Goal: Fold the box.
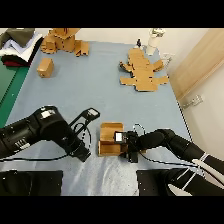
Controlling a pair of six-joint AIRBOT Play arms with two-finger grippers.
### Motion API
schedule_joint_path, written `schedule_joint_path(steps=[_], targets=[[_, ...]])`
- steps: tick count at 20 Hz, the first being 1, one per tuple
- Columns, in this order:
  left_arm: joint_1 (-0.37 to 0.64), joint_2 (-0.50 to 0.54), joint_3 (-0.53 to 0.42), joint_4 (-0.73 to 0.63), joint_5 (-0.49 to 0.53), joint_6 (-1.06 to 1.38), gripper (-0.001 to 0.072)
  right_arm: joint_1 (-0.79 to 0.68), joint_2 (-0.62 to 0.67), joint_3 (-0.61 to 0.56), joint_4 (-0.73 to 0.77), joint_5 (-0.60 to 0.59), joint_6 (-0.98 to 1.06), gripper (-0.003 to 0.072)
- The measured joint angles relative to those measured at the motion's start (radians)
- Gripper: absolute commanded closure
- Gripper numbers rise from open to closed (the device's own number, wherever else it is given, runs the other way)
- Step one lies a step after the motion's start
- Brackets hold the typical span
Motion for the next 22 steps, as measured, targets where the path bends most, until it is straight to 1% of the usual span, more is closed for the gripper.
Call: schedule_joint_path(steps=[2, 4, 5, 6, 7, 11, 14, 17, 22], targets=[[0.060, 0.011, -0.054, -0.117, 0.013, 0.224, 0.0695, 0.000, 0.000, 0.000, 0.000, 0.000, 0.000, 0.0238], [0.106, -0.004, -0.097, -0.202, 0.046, 0.430, 0.0693, 0.000, 0.000, 0.000, 0.000, 0.000, 0.000, 0.0238], [0.123, -0.020, -0.115, -0.227, 0.077, 0.527, 0.0608, 0.000, 0.000, 0.000, 0.000, 0.000, 0.000, 0.0238], [0.134, -0.038, -0.129, -0.244, 0.113, 0.607, 0.0194, 0.000, 0.000, 0.000, 0.000, 0.000, 0.000, 0.0238], [0.144, -0.060, -0.144, -0.258, 0.159, 0.681, 0.0024, 0.000, 0.000, 0.000, 0.000, 0.000, 0.000, 0.0238], [0.159, -0.128, -0.200, -0.305, 0.388, 0.862, 0.0024, 0.000, 0.000, 0.000, 0.000, 0.000, 0.000, 0.0238], [0.164, -0.148, -0.242, -0.375, 0.517, 1.023, 0.0025, 0.000, 0.000, 0.000, 0.000, 0.000, 0.000, 0.0238], [0.173, -0.155, -0.287, -0.468, 0.579, 1.189, 0.0024, 0.000, 0.000, 0.000, 0.000, 0.000, 0.000, 0.0238], [0.175, -0.158, -0.344, -0.589, 0.637, 1.369, 0.0016, 0.000, 0.000, 0.000, 0.000, 0.000, 0.000, 0.0238]])
